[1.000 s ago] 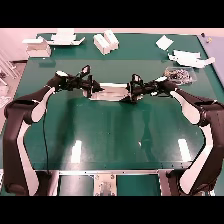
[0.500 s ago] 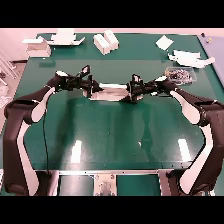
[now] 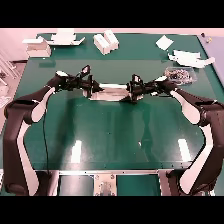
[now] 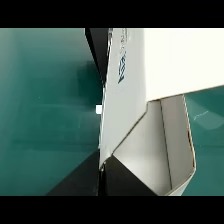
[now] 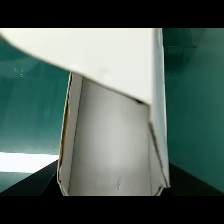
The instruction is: Fold the box and place the chain.
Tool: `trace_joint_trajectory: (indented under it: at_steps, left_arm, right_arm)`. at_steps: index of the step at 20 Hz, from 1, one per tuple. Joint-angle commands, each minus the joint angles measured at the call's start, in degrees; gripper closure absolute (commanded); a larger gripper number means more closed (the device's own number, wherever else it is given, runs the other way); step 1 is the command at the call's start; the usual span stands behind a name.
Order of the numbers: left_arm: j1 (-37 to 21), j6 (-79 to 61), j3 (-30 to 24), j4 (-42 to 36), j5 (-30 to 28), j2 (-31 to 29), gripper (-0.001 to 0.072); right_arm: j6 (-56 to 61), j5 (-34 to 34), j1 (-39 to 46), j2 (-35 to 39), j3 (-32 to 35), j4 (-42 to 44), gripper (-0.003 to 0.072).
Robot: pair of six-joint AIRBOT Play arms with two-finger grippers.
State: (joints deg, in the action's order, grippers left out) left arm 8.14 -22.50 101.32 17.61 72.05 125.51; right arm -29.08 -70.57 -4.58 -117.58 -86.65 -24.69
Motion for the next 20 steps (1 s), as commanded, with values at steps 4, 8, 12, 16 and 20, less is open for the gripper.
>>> trace_joint_trajectory:
  at_steps: [4,8,12,16,20]
  left_arm:
    - [0.02,-0.02,0.04,0.0,-0.11,-0.04,0.0689]
    - [0.02,0.0,0.04,0.0,-0.11,-0.04,0.069]
    - [0.02,0.0,0.04,0.0,-0.11,-0.04,0.069]
    - [0.02,-0.02,0.04,0.0,-0.11,-0.04,0.069]
    - [0.02,-0.02,0.04,0.0,-0.13,-0.02,0.0689]
  right_arm:
    - [-0.07,0.0,0.02,-0.02,-0.04,-0.02,0.017]
    - [-0.07,-0.02,0.02,-0.02,-0.04,-0.02,0.0173]
    - [-0.07,-0.02,0.02,-0.02,-0.02,-0.02,0.0172]
    - [-0.07,-0.52,0.02,-0.02,-0.02,0.0,0.0172]
    - [-0.04,-1.09,0.02,-0.02,-0.02,0.0,0.0172]
